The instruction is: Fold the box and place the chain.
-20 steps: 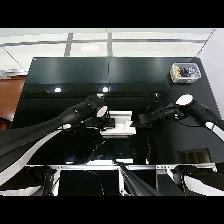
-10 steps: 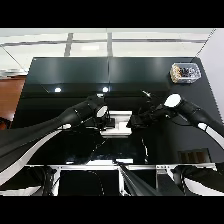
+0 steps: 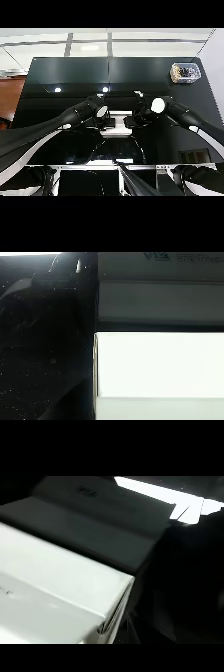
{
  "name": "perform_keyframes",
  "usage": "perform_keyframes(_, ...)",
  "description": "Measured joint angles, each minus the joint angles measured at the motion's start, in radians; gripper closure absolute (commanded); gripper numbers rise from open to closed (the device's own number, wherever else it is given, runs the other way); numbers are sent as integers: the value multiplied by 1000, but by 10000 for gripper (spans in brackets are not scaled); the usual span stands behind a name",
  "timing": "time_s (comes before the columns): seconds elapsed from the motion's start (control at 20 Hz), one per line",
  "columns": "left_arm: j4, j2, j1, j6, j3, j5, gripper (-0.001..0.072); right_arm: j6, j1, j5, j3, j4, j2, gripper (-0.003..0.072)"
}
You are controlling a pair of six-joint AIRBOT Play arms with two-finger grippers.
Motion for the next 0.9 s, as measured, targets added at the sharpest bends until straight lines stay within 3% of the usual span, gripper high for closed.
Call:
perform_keyframes(0.35,0,0,0,-1,0,0,681,333,127,50,96,-296,-64,382)
perform_keyframes(0.65,0,0,0,0,0,0,681,472,163,68,113,-380,-102,383)
perform_keyframes(0.7,0,0,0,0,0,0,681,484,169,69,114,-383,-107,448)
perform_keyframes(0.75,0,0,0,1,0,0,682,495,173,69,115,-386,-111,670)
perform_keyframes(0.9,-3,0,0,-2,0,0,681,528,181,67,116,-386,-117,677)
